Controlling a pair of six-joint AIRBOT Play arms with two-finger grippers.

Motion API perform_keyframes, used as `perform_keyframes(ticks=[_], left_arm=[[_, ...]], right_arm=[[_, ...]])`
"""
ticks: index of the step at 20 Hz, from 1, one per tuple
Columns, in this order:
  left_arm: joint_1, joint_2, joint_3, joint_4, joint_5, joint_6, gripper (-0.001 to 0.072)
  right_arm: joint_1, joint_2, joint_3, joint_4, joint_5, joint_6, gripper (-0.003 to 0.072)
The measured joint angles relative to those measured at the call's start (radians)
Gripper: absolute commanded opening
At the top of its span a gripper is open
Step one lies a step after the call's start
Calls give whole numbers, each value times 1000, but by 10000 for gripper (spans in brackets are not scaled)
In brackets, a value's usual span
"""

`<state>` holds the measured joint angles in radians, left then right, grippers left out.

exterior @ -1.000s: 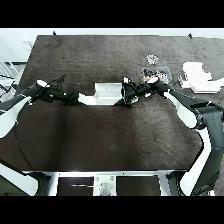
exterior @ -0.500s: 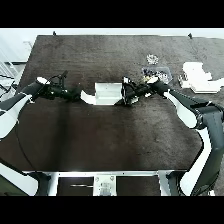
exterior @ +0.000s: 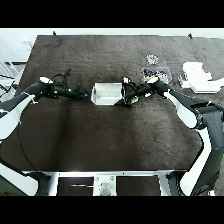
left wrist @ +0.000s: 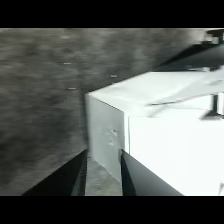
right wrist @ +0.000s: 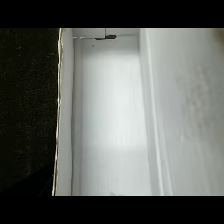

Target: Fold the box and place the chain.

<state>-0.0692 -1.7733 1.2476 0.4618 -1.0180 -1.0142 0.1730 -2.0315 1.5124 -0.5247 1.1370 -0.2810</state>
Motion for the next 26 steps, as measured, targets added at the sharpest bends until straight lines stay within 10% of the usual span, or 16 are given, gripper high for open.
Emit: perform_keyframes(ticks=[11, 15, 21, 26], left_arm=[[-11, 10, 1, -50, -45, 20, 330], [-22, 10, 1, -55, -48, 20, 241], [-32, 10, 1, -60, -40, 20, 430], [-41, 10, 6, -63, -37, 18, 427]], right_arm=[[0, 0, 0, 0, 0, 0, 489], [0, 0, 0, 0, 0, 0, 488], [0, 0, 0, 0, 0, 0, 489], [0, 0, 0, 0, 0, 0, 489]])
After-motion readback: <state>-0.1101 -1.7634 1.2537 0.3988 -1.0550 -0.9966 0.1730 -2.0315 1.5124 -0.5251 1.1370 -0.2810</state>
